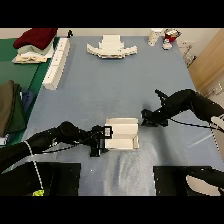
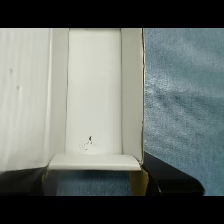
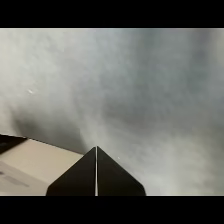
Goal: Fold the box.
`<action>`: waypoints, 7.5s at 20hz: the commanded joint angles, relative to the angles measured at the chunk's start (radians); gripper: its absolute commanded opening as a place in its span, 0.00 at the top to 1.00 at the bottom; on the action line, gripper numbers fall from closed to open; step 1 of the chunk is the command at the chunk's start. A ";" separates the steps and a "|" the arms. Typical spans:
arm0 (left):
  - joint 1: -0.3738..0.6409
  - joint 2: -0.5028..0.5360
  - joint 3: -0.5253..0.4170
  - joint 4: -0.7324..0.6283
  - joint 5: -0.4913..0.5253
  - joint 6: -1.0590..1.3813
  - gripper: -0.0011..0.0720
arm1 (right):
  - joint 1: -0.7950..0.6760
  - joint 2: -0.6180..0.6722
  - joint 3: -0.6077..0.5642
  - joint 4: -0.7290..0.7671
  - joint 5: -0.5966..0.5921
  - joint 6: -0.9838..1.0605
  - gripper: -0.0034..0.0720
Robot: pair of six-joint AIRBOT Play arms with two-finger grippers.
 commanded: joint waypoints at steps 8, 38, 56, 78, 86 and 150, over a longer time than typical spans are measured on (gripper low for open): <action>0.000 -0.001 0.001 0.000 0.000 0.000 0.38 | 0.041 -0.049 0.025 0.267 -0.150 -0.518 0.95; 0.000 -0.001 0.001 0.000 0.000 0.000 0.38 | 0.687 0.462 -0.307 -0.142 0.501 -0.784 0.24; 0.000 0.000 0.001 0.000 0.000 0.000 0.38 | 0.800 0.459 -0.334 -0.452 0.565 -0.806 0.25; 0.000 0.000 0.001 0.000 0.000 0.000 0.38 | 0.800 0.512 -0.314 -0.602 0.614 -0.757 0.28; 0.000 -0.001 0.001 0.000 0.000 0.000 0.38 | 0.805 0.441 -0.315 -0.517 0.600 -0.753 0.66; 0.000 0.000 0.001 0.000 0.000 0.000 0.38 | 0.386 0.439 -0.141 -0.607 0.285 0.045 0.95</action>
